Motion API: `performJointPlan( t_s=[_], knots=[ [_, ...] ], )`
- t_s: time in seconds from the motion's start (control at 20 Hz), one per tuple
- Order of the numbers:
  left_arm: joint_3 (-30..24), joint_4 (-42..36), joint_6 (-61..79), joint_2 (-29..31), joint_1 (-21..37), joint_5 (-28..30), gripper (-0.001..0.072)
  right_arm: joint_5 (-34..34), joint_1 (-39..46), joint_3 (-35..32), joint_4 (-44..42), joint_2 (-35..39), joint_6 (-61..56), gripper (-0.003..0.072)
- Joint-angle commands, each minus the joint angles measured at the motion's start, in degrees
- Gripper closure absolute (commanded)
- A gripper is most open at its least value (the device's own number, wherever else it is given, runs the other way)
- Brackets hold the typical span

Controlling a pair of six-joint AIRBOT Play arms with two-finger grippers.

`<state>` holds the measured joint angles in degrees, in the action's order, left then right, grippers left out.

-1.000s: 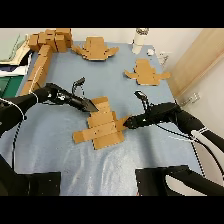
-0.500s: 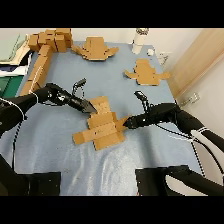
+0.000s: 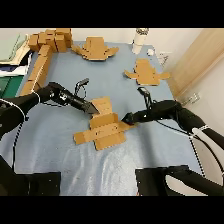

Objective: Fold the box.

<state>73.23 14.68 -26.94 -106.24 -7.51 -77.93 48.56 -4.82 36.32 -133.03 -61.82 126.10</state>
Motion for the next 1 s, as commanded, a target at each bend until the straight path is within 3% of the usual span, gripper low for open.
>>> performJointPlan(
  t_s=[0.0,0.05,0.1,0.2,0.35,0.45,0.95],
  knots=[
    [0.1,2.2,4.7,2.0,-2.3,1.1,0.0701,-0.3,2.9,5.6,6.6,0.0,-10.9,0.0142],
    [-0.2,3.3,6.1,2.9,-3.6,2.1,0.0702,0.9,4.0,7.3,7.2,0.0,-13.7,0.0327],
    [-0.9,3.6,8.0,3.7,-4.8,3.1,0.0701,2.1,4.4,8.5,7.1,0.0,-14.3,0.0467],
    [-3.1,3.6,12.0,5.9,-7.3,5.1,0.0701,3.7,4.2,9.3,6.4,0.1,-14.2,0.0668],
    [-7.7,3.6,16.7,10.4,-9.6,9.1,0.0702,4.6,2.4,9.1,6.3,0.0,-14.3,0.0683],
    [-9.1,3.7,18.0,12.2,-9.6,8.7,0.0701,4.0,1.1,9.1,6.0,0.0,-14.3,0.0683],
    [-12.5,5.1,17.3,12.4,-9.7,8.7,0.0700,1.3,-3.6,9.1,5.7,0.0,-15.3,0.0683]
  ],
)
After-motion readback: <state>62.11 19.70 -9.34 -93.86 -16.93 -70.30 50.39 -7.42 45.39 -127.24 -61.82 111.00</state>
